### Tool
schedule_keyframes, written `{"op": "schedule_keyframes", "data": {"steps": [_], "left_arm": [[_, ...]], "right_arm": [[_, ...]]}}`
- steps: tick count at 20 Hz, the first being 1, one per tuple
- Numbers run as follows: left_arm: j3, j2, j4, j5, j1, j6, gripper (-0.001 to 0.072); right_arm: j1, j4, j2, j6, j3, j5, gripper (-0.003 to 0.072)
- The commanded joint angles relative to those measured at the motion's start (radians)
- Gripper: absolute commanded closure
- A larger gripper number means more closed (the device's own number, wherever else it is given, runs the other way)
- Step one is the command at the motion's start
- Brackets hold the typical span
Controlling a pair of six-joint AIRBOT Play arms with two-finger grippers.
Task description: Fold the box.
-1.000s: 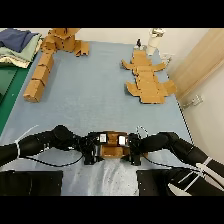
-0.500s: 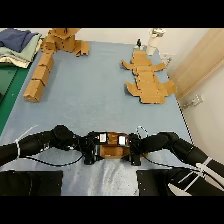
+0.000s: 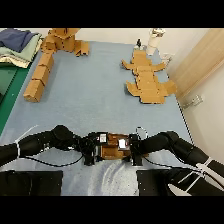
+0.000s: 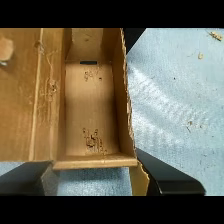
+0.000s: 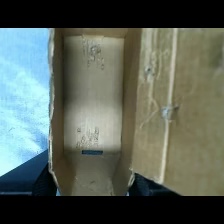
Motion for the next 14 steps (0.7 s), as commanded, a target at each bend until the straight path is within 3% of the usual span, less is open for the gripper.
{"op": "schedule_keyframes", "data": {"steps": [1, 11, 14], "left_arm": [[0.001, 0.001, 0.002, 0.005, 0.0, 0.0, 0.025], [0.0, 0.001, 0.002, 0.005, 0.0, 0.0, 0.025], [0.001, 0.001, 0.002, 0.005, 0.0, 0.0, 0.025]], "right_arm": [[-0.001, -0.172, -0.001, -0.009, -0.002, -0.01, 0.0186], [-0.001, -0.169, -0.001, -0.009, 0.0, -0.006, 0.0185], [-0.001, -0.106, 0.001, -0.009, 0.0, -0.006, 0.0185]]}}
